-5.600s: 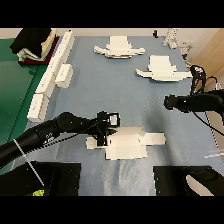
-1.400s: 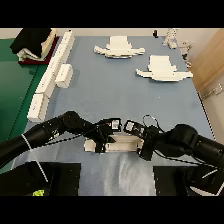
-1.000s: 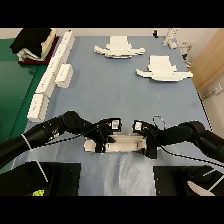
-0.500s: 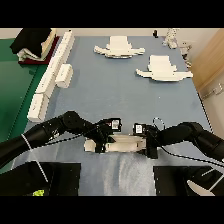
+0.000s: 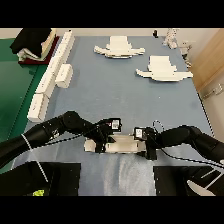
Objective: Fold the box.
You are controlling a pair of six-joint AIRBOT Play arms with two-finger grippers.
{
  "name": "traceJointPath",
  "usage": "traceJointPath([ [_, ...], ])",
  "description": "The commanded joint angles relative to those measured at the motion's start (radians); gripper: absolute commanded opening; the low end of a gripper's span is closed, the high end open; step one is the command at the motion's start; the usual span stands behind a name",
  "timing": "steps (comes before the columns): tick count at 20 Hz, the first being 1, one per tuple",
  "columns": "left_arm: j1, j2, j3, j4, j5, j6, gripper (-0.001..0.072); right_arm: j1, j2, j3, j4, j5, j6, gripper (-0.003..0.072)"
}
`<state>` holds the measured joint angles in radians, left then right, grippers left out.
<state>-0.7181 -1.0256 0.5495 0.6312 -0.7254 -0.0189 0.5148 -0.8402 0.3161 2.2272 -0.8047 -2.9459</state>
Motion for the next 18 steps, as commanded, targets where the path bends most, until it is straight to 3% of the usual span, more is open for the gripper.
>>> traceJointPath([
  [1,0.001,0.000,0.001,0.000,0.000,0.000,0.0015,0.005,-0.021,-0.003,0.000,0.017,-0.006,0.0720],
  [2,0.001,0.000,0.001,0.000,0.000,0.000,0.0015,0.005,-0.021,-0.002,0.000,0.019,-0.006,0.0712],
  [4,0.001,0.000,0.001,0.000,0.000,0.000,0.0015,0.005,-0.021,-0.002,-0.001,0.018,-0.006,0.0592],
  [5,0.001,0.000,0.001,0.000,0.000,0.000,0.0015,0.005,-0.021,-0.002,-0.001,0.018,-0.006,0.0592],
  [7,0.001,0.000,0.001,0.000,0.000,0.000,0.0015,0.005,-0.021,-0.002,-0.002,0.019,-0.006,0.0522],
  [9,0.001,0.000,0.001,0.000,0.000,0.000,0.0015,0.005,-0.021,-0.002,-0.006,0.019,-0.006,0.0551],
  [10,0.001,0.000,0.001,0.000,0.000,0.000,0.0015,0.005,-0.021,-0.002,-0.006,0.019,-0.006,0.0618],
  [14,0.001,0.000,0.001,0.000,0.000,0.000,0.0015,0.005,-0.021,-0.003,-0.007,0.019,-0.005,0.0651],
  [15,0.001,0.000,0.001,0.000,0.000,0.000,0.0015,0.005,-0.021,-0.003,-0.010,0.019,-0.005,0.0720],
  [17,0.001,0.000,0.001,0.000,0.000,0.000,0.0015,0.005,-0.027,-0.003,-0.010,0.019,-0.003,0.0720],
  [18,0.001,0.000,0.001,0.000,0.000,0.000,0.0015,0.005,-0.031,-0.003,-0.010,0.019,-0.003,0.0651],
])
